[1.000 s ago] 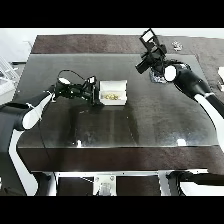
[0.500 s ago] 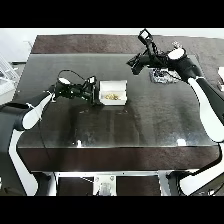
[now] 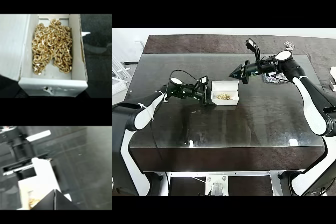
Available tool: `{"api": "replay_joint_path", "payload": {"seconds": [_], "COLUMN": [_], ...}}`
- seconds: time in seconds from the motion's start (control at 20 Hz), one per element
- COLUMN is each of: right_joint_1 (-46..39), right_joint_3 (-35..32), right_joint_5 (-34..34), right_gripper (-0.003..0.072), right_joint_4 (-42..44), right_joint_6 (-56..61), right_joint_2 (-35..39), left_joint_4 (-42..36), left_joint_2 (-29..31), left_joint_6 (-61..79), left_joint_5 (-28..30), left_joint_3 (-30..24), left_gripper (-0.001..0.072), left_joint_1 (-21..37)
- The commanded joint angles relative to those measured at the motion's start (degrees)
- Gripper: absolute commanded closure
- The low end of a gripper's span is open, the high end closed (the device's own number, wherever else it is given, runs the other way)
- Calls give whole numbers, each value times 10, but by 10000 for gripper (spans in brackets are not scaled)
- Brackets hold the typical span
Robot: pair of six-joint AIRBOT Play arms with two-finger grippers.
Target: Fold the box and place the chain.
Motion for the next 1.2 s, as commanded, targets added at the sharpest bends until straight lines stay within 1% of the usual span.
{"api": "replay_joint_path", "payload": {"seconds": [0.0,0.05,0.2,0.25,0.35,0.45,0.5,0.75,0.85,0.95,1.1,1.15], "right_joint_1": [17,22,27,27,24,24,24,25,25,25,25,25], "right_joint_3": [1,1,1,4,14,19,19,19,19,19,8,0], "right_joint_5": [34,35,35,43,71,68,59,-47,-65,-61,-20,-2], "right_gripper": [681,681,681,682,681,681,681,681,681,681,680,615], "right_joint_4": [-64,-82,-85,-80,-42,-42,-42,-42,-40,-43,-53,-57], "right_joint_6": [6,6,4,4,5,-5,-10,-25,-25,-19,-19,-19], "right_joint_2": [-3,-3,-3,-1,1,1,1,0,-1,-3,-5,-5], "left_joint_4": [0,0,0,0,0,0,0,0,0,0,0,0], "left_joint_2": [0,0,0,0,0,0,0,0,0,0,0,0], "left_joint_6": [0,0,0,0,0,0,0,0,0,0,0,0], "left_joint_5": [1,2,2,2,1,1,2,1,1,1,2,2], "left_joint_3": [0,0,0,0,0,0,0,0,0,0,0,0], "left_gripper": [357,358,358,357,357,358,358,358,358,358,357,358], "left_joint_1": [0,0,0,0,0,0,0,0,0,0,0,0]}}
